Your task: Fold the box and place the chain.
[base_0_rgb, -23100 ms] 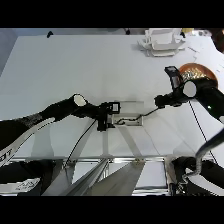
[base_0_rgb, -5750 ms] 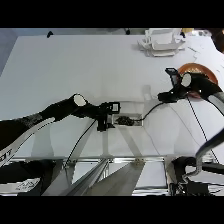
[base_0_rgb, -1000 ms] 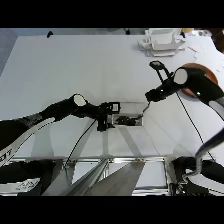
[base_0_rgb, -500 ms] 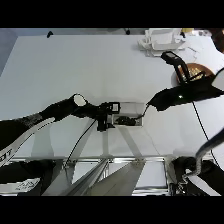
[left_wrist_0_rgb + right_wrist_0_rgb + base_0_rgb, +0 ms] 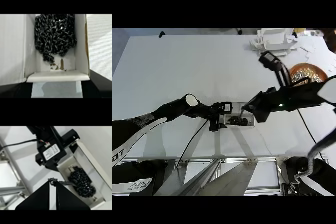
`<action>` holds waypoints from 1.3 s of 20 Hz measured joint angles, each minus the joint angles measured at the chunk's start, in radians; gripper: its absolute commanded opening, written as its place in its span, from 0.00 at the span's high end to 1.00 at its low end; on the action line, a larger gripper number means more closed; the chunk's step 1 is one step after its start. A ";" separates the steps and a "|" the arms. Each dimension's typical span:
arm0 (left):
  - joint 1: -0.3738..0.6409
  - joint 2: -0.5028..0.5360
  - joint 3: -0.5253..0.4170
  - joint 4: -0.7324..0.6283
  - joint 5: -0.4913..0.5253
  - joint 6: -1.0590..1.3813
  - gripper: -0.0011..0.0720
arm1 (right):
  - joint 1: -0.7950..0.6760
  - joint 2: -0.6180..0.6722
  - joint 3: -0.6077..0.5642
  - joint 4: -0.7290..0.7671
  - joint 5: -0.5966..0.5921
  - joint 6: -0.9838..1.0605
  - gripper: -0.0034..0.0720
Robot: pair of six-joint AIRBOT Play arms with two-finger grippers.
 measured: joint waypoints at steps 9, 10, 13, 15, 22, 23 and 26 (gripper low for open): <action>0.000 0.000 0.000 0.000 0.000 0.000 0.64 | 0.087 -0.208 -0.063 -0.113 -0.077 0.068 0.63; 0.000 0.000 0.000 0.000 0.000 0.000 0.64 | 0.088 -0.222 -0.067 -0.116 -0.081 0.068 0.63; 0.000 0.000 0.000 0.000 0.000 0.000 0.64 | 0.088 -0.241 -0.026 -0.116 -0.050 0.055 0.63; 0.000 0.000 0.000 0.000 0.000 0.000 0.64 | 0.080 -0.246 0.044 -0.114 -0.006 0.028 0.74; 0.000 0.000 0.000 0.000 0.000 0.000 0.64 | -0.032 -0.332 0.186 -0.208 -0.023 -0.063 0.93; 0.000 0.000 0.000 0.000 0.000 0.000 0.64 | -0.036 -0.361 0.191 -0.226 -0.022 -0.107 0.93; 0.000 0.000 0.000 0.000 0.000 0.000 0.64 | -0.021 -0.416 0.190 -0.251 -0.028 -0.272 0.93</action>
